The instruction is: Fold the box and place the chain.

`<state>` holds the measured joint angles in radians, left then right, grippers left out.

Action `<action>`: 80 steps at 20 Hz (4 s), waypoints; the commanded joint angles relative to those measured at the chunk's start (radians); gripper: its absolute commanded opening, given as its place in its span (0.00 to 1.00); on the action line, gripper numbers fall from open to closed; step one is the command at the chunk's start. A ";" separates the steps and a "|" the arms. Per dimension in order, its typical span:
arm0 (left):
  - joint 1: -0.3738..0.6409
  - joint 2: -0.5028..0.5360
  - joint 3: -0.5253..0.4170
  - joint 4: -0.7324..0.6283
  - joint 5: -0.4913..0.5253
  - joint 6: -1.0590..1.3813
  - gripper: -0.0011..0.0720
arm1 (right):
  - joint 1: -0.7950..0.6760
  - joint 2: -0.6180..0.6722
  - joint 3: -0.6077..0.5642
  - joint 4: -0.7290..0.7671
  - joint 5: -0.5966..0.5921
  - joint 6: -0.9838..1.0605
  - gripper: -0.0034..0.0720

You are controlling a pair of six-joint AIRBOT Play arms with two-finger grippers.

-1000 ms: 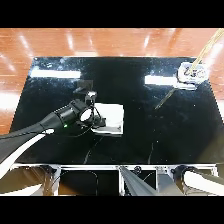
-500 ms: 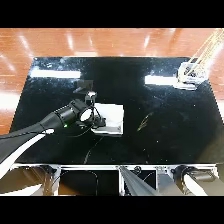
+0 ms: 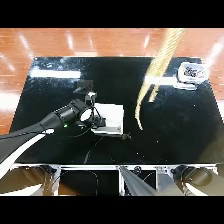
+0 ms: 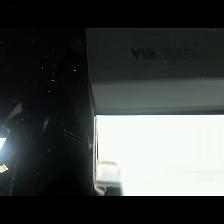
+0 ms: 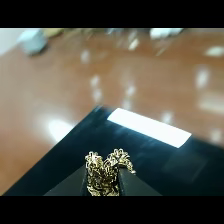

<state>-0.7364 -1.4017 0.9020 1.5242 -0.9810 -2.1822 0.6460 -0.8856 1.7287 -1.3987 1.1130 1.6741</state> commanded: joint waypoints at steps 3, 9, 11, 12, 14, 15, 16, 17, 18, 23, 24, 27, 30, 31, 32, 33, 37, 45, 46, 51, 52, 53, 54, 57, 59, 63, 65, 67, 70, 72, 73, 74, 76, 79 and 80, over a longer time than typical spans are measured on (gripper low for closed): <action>0.000 0.000 0.001 0.000 0.004 -0.023 0.04 | 0.211 -0.141 -0.015 -0.018 -0.008 0.023 0.09; 0.000 0.000 0.001 0.000 0.005 -0.025 0.04 | 0.202 -0.219 -0.015 -0.073 -0.060 0.023 0.09; 0.000 0.000 0.001 0.001 0.005 -0.025 0.04 | 0.202 -0.224 -0.015 -0.080 -0.051 0.023 0.09; 0.000 0.000 0.001 0.001 0.005 -0.025 0.04 | 0.202 -0.225 -0.015 -0.080 -0.047 0.023 0.09; 0.000 0.000 0.001 0.001 0.004 -0.025 0.04 | 0.202 -0.227 -0.015 -0.105 -0.031 0.023 0.09; 0.000 0.000 0.001 0.001 0.004 -0.026 0.04 | 0.201 -0.227 -0.015 -0.115 -0.026 0.024 0.09; 0.000 0.000 0.001 0.001 0.004 -0.025 0.04 | 0.202 -0.227 -0.015 -0.129 -0.019 0.024 0.09; 0.000 0.000 0.001 0.001 0.004 -0.025 0.04 | 0.201 -0.227 -0.015 -0.132 -0.012 0.024 0.09; 0.000 0.000 0.001 0.001 0.004 -0.025 0.04 | 0.202 -0.227 -0.015 -0.132 -0.009 0.024 0.09; 0.000 0.000 0.001 0.002 0.005 -0.025 0.04 | 0.202 -0.230 -0.015 -0.132 0.036 0.025 0.09; 0.000 0.000 0.001 0.002 0.005 -0.025 0.04 | 0.202 -0.232 -0.015 -0.133 0.059 0.026 0.09; 0.000 0.000 0.001 0.002 0.005 -0.025 0.04 | 0.202 -0.240 -0.035 -0.166 0.163 0.063 0.09; 0.000 0.000 0.001 0.004 0.009 -0.025 0.04 | 0.209 -0.240 -0.148 -0.159 0.212 0.092 0.09; 0.000 0.000 0.001 0.004 0.010 -0.025 0.04 | 0.215 -0.240 -0.204 -0.157 0.208 0.103 0.09; 0.000 0.000 0.001 0.004 0.010 -0.025 0.04 | 0.222 -0.240 -0.257 -0.154 0.193 0.113 0.09; 0.000 0.000 0.001 0.004 0.010 -0.025 0.04 | 0.229 -0.240 -0.313 -0.143 0.166 0.126 0.09; 0.000 0.000 0.001 0.004 0.009 -0.025 0.04 | 0.229 -0.240 -0.472 -0.069 0.049 0.156 0.09; 0.000 0.000 0.001 0.003 0.009 -0.025 0.04 | 0.229 -0.242 -0.554 -0.071 0.004 0.190 1.00; 0.000 0.000 0.001 0.003 0.009 -0.025 0.04 | 0.228 -0.241 -0.554 -0.076 0.000 0.190 0.97; 0.000 0.000 0.001 0.003 0.008 -0.025 0.04 | 0.215 -0.241 -0.553 -0.106 -0.014 0.193 0.97; 0.000 0.000 0.001 0.003 0.008 -0.025 0.04 | 0.206 -0.238 -0.552 -0.106 -0.006 0.193 0.97; 0.000 0.000 0.001 0.003 0.008 -0.025 0.04 | 0.195 -0.233 -0.552 -0.107 0.006 0.193 0.97; 0.000 0.000 0.001 0.003 0.009 -0.025 0.04 | 0.185 -0.223 -0.552 -0.119 0.027 0.193 0.97; 0.000 0.000 0.002 0.003 0.009 -0.025 0.04 | 0.162 -0.177 -0.549 -0.184 0.115 0.193 0.97; 0.000 0.001 0.007 -0.002 0.004 -0.025 0.28 | 0.145 -0.145 -0.549 -0.205 0.170 0.193 0.97; 0.000 0.005 0.049 -0.025 -0.095 0.022 0.87 | 0.129 -0.135 -0.549 -0.204 0.230 0.188 0.97; 0.000 0.019 0.084 -0.021 -0.181 0.088 0.87 | 0.129 -0.135 -0.549 -0.202 0.230 0.171 0.97; 0.000 0.056 0.103 -0.018 -0.249 0.178 0.87 | 0.121 -0.135 -0.549 -0.194 0.226 0.153 0.97; 0.008 0.176 0.103 -0.016 -0.328 0.309 0.87 | 0.050 -0.148 -0.529 -0.156 0.221 0.125 0.97; 0.033 0.288 0.089 -0.012 -0.394 0.409 0.86 | -0.012 -0.192 -0.475 -0.090 0.208 0.070 0.97; 0.063 0.352 0.062 -0.018 -0.396 0.470 0.86 | -0.034 -0.232 -0.429 -0.059 0.211 0.043 0.97; 0.121 0.425 0.018 -0.051 -0.400 0.547 0.86 | -0.051 -0.291 -0.367 -0.039 0.214 0.018 0.97; 0.307 0.563 -0.099 -0.202 -0.409 0.671 0.86 | -0.068 -0.435 -0.226 -0.033 0.217 -0.018 0.97; 0.652 0.752 -0.286 -0.459 -0.412 0.847 0.86 | -0.103 -0.684 -0.011 -0.026 0.256 -0.101 0.97; 0.742 0.794 -0.334 -0.523 -0.412 0.897 0.86 | -0.117 -0.762 0.044 -0.015 0.268 -0.150 0.97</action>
<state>-0.2520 -0.7639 0.7109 1.2358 -1.3788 -1.4895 0.5648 -1.4521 1.6073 -1.4441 1.3476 1.6299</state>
